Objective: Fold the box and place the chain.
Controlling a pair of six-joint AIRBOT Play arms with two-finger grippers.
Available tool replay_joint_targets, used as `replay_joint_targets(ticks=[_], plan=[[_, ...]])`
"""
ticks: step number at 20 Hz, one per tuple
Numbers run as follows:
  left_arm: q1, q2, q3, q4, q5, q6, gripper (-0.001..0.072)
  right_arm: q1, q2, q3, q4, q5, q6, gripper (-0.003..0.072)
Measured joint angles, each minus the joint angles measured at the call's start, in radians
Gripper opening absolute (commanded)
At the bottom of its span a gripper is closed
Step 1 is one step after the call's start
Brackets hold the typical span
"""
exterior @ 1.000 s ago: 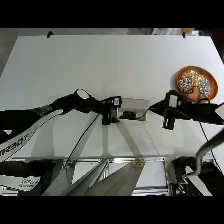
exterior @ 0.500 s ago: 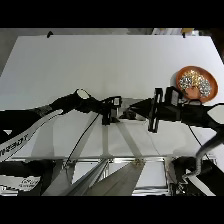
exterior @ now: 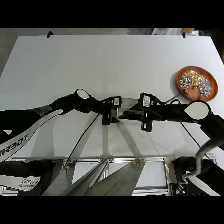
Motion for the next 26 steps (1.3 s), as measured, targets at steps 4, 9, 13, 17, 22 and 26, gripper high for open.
replay_joint_targets(ticks=[4,9,13,17,22,26], plan=[[0.0,0.0,0.0,0.0,0.0,0.0,0.027,-0.072,0.061,0.003,-0.05,0.03,0.013,0.0273],[0.0,0.0,0.0,0.0,0.0,0.0,0.027,-0.277,0.089,-0.002,-0.136,0.161,0.018,0.0219],[0.0,0.0,0.0,0.0,0.0,0.0,0.027,-0.391,0.035,-0.014,-0.19,0.201,-0.009,0.0219],[0.0,0.0,0.0,0.0,0.0,0.0,0.027,-0.426,-0.082,-0.019,-0.228,0.206,-0.067,0.033],[0.0,0.0,0.0,0.0,0.0,0.0,0.027,-0.429,-0.215,-0.019,-0.231,0.14,-0.134,0.0329],[0.0,0.0,0.0,0.0,0.0,0.0,0.027,-0.392,-0.303,-0.019,-0.16,0.103,-0.232,0.0323]])
